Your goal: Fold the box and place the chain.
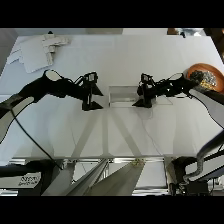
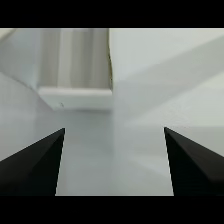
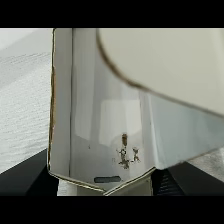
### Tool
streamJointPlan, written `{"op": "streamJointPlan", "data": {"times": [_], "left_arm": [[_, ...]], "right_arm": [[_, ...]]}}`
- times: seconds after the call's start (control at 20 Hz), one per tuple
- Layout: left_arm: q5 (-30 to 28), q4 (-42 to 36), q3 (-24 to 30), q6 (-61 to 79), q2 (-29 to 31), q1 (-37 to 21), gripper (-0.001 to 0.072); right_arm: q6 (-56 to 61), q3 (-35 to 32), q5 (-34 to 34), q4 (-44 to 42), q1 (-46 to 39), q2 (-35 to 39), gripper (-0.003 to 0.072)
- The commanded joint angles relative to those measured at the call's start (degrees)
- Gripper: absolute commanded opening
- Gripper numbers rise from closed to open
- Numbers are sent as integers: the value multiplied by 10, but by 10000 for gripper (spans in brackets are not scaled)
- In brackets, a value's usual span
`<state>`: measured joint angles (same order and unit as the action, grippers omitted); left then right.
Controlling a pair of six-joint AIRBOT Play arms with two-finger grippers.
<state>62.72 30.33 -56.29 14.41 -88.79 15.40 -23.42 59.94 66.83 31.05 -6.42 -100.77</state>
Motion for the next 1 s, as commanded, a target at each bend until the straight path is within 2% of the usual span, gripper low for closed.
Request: {"op": "streamJointPlan", "data": {"times": [0.0, 0.1, 0.2, 0.3, 0.4, 0.65, 0.75, 0.95], "left_arm": [[-7, -108, 3, 188, -64, -12, 700], [5, -148, 3, 191, -96, -23, 701], [27, -160, -12, 197, -104, -34, 701], [31, -159, -33, 196, -104, -38, 701], [61, -157, -57, 186, -113, -38, 701], [117, -113, -106, 149, -167, -34, 700], [116, -89, -108, 149, -168, -24, 700], [95, -93, -109, 108, -168, -21, 701]], "right_arm": [[0, 1, 0, 0, 0, 0, 516], [0, 0, 0, 0, 0, 0, 516], [0, 0, 0, 0, 0, 0, 516], [0, 0, 0, 0, 0, 0, 516], [0, 0, 0, 0, 0, 0, 516], [0, 0, 0, 0, 0, 0, 516], [0, 0, 0, 0, 0, 0, 516], [0, 1, 0, 0, 0, 0, 516]]}}
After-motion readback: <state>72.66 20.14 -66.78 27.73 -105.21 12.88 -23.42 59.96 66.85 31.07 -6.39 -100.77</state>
